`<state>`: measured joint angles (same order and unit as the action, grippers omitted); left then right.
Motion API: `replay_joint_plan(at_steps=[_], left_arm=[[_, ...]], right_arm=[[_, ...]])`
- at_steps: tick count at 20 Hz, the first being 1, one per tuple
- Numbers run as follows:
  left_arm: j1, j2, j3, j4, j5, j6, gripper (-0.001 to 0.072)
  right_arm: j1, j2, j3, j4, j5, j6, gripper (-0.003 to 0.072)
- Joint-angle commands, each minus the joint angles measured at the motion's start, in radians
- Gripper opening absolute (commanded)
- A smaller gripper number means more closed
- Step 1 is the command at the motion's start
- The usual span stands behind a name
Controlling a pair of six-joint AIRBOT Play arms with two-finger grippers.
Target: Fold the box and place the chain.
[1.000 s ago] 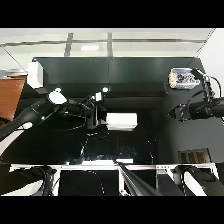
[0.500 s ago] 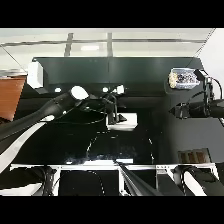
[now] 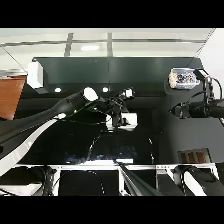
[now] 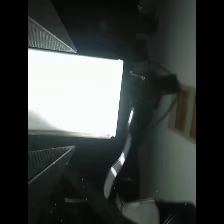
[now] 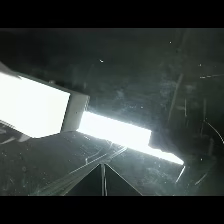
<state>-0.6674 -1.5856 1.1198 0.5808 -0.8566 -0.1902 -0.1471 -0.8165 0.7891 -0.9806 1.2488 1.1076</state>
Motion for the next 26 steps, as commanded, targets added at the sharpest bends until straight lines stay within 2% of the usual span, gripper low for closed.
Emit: replay_joint_plan(at_steps=[1,9,16,21,22,23,24,26], left_arm=[[-0.002,-0.004,0.003,0.024,-0.02,-0.025,0.0699],[-0.002,-0.004,0.005,0.052,-0.023,-0.023,0.0699],[-0.049,-0.014,0.018,0.246,-0.008,-0.023,0.0698],[-0.079,-0.054,0.018,0.254,0.047,-0.024,0.0697],[-0.078,-0.054,0.019,0.256,0.039,-0.024,0.0659],[-0.073,-0.052,0.022,0.268,0.012,-0.049,0.0465],[-0.064,-0.052,0.036,0.297,-0.031,-0.122,0.0337],[-0.025,-0.048,0.082,0.388,-0.174,-0.329,0.0333]], right_arm=[[0.0,0.0,0.0,0.0,-0.001,-0.005,0.0011],[0.0,0.0,-0.001,0.001,-0.001,-0.005,0.0011],[0.0,0.0,-0.001,0.003,-0.008,-0.005,0.0011],[0.0,0.0,-0.001,0.004,-0.012,-0.004,0.0011],[0.0,0.0,-0.001,0.004,-0.012,-0.004,0.0011],[0.0,0.0,-0.001,0.005,-0.012,-0.001,0.0011],[0.0,0.0,-0.001,0.005,-0.012,0.005,0.0011],[0.0,0.0,-0.001,0.005,-0.011,0.01,0.0011]])
